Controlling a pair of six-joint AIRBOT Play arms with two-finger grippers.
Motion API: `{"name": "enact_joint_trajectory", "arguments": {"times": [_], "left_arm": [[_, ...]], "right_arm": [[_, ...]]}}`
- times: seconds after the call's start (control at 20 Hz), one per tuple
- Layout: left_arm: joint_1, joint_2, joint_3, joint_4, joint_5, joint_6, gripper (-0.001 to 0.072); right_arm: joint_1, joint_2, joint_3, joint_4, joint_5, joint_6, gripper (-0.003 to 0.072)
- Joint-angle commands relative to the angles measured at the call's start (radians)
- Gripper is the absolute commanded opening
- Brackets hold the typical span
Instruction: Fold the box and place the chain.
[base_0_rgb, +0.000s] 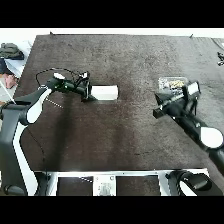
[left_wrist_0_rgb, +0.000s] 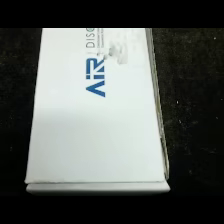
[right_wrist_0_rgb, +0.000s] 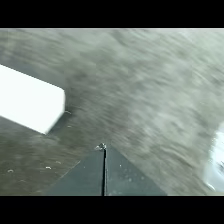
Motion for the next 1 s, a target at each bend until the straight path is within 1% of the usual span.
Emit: {"name": "enact_joint_trajectory", "arguments": {"times": [0.0,0.15,0.45,0.5,0.55,0.7,0.85,0.95], "left_arm": [[0.001,0.001,0.001,0.0,-0.001,0.0,0.0345],[0.001,0.001,0.001,0.0,0.0,0.0,0.0345],[0.001,0.001,0.001,0.0,-0.001,0.0,0.0343],[0.0,0.001,0.001,-0.002,0.002,0.0,0.033],[0.001,0.001,0.001,-0.016,-0.002,-0.008,0.0021],[0.002,0.019,0.009,-0.099,0.0,-0.007,0.0011],[0.01,0.104,0.034,-0.124,0.051,-0.027,0.0011],[0.038,0.172,0.053,-0.13,0.109,-0.084,0.0011]], "right_arm": [[-0.001,0.175,-0.174,0.008,-0.191,0.045,-0.0006],[-0.001,0.247,-0.204,0.007,-0.222,0.045,-0.0005],[-0.001,0.254,-0.204,0.007,-0.222,0.045,-0.0005],[-0.001,0.254,-0.204,0.007,-0.222,0.045,-0.0005],[-0.001,0.254,-0.204,0.007,-0.222,0.045,-0.0005],[-0.001,0.254,-0.204,0.007,-0.222,0.045,-0.0005],[-0.001,0.254,-0.204,0.007,-0.222,0.045,-0.0005],[-0.001,0.254,-0.204,0.007,-0.222,0.045,-0.0005]]}}
